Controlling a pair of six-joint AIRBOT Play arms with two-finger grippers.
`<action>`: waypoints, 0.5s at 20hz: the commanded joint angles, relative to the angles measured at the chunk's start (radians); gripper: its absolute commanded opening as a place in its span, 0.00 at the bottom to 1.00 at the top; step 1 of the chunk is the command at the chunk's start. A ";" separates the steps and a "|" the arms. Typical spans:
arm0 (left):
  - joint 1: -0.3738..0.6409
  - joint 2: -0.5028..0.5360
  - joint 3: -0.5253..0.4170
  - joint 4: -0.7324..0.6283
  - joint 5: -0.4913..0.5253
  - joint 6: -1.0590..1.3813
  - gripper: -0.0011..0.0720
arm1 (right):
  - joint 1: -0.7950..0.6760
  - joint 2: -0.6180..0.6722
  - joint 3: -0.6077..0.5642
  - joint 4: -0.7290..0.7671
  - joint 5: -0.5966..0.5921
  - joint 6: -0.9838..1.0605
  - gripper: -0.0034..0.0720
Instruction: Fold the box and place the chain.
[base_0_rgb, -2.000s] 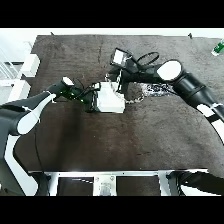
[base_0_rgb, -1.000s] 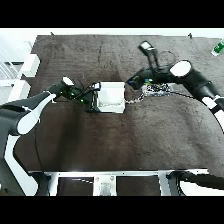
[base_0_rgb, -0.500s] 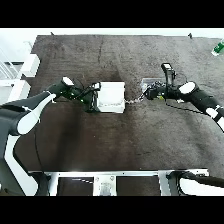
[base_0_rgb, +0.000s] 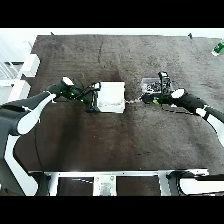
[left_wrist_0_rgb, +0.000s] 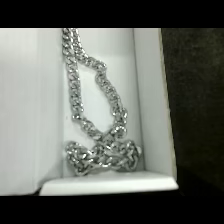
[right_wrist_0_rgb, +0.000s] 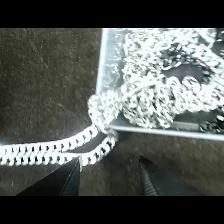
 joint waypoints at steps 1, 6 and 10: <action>0.000 0.001 0.000 0.000 0.000 0.000 0.66 | 0.041 -0.016 0.007 0.016 -0.058 0.005 0.59; 0.000 0.001 0.000 0.000 0.000 0.000 0.66 | 0.062 -0.044 0.008 0.059 -0.135 0.039 0.57; 0.000 0.001 0.000 0.000 0.000 0.000 0.66 | 0.066 -0.069 0.020 0.114 -0.155 0.039 0.38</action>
